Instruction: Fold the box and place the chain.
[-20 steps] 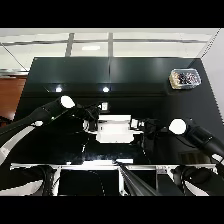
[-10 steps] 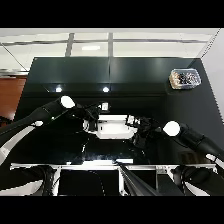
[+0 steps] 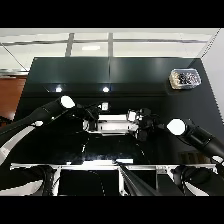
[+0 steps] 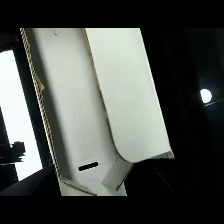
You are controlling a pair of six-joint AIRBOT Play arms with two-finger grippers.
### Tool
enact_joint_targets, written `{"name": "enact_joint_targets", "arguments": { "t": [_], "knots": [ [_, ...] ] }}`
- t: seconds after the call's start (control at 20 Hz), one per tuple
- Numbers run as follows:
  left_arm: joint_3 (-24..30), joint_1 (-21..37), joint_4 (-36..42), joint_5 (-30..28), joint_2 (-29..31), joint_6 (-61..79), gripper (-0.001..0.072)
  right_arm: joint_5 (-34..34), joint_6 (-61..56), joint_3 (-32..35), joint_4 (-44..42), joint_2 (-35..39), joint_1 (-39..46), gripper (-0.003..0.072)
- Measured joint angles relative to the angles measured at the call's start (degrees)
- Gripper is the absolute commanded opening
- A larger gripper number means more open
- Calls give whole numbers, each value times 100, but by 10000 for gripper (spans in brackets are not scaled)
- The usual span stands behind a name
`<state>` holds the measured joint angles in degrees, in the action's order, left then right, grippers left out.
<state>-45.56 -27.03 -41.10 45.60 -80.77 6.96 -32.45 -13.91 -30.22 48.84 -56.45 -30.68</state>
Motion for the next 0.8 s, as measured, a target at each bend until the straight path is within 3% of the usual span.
{"name": "enact_joint_targets", "arguments": {
  "t": [0.3,0.8],
  "knots": [
    [0,0,0,2,0,7,25,17,367,-20,-295,-133,28,712],
    [0,0,-2,15,0,17,25,-431,2389,-20,-1585,-1032,369,712]
  ]
}}
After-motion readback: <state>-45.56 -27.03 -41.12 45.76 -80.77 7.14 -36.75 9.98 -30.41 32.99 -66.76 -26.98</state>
